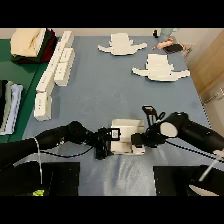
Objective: Fold the box.
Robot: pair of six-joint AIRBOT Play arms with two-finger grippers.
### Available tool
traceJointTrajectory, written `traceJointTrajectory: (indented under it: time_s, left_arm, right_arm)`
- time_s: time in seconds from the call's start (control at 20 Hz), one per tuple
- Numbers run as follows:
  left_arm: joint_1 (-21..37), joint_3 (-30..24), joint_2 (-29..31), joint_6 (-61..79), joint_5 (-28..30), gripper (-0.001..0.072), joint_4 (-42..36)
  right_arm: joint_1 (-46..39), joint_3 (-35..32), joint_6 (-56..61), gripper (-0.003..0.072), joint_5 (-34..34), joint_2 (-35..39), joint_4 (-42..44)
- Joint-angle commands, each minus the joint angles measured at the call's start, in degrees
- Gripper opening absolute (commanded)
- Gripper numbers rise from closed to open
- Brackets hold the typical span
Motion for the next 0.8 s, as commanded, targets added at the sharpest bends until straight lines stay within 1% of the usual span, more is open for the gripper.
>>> traceJointTrajectory:
  time_s: [0.0, 0.1, 0.2, 0.35, 0.45, 0.5, 0.55, 0.6, 0.7, 0.75]
  left_arm:
    - [0.0, 0.0, 0.0, 0.0, 0.0, 0.0522, 0.0]
    - [0.0, 0.0, 0.0, 0.0, 0.0, 0.0522, 0.0]
    - [0.0, 0.0, 0.0, 0.0, 0.0, 0.0522, 0.0]
    - [0.0, 0.0, 0.0, 0.0, 0.0, 0.0522, 0.0]
    - [0.0, 0.0, 0.0, 0.0, 0.0, 0.0521, 0.0]
    - [0.0, 0.0, 0.0, 0.0, 0.0, 0.0521, 0.0]
    - [0.0, 0.0, 0.0, 0.0, 0.0, 0.0521, 0.0]
    - [0.0, 0.0, 0.0, 0.0, 0.0, 0.0522, 0.0]
    - [0.0, 0.0, 0.0, 0.0, 0.0, 0.0522, 0.0]
    - [0.0, 0.0, 0.0, 0.0, 0.0, 0.0522, 0.0]
  right_arm:
    - [7.5, 6.1, 11.6, 0.0399, 4.5, -8.9, -9.5]
    - [8.8, 8.0, 12.9, 0.0399, 5.0, -11.8, -9.0]
    - [9.2, 8.5, 14.8, 0.0399, 5.2, -12.9, -8.7]
    - [9.2, 8.5, 19.9, 0.0399, 9.7, -12.9, -10.8]
    - [9.8, 8.5, 22.7, 0.0280, 12.0, -12.9, -13.4]
    - [9.8, 8.5, 23.8, 0.0276, 12.4, -12.9, -14.2]
    - [9.8, 8.5, 24.5, 0.0230, 12.4, -12.9, -14.7]
    - [9.8, 8.5, 24.8, 0.0147, 12.4, -12.9, -15.0]
    - [9.8, 8.5, 24.7, 0.0013, 12.4, -12.9, -15.4]
    - [9.8, 8.5, 24.7, 0.0002, 12.4, -12.9, -15.6]
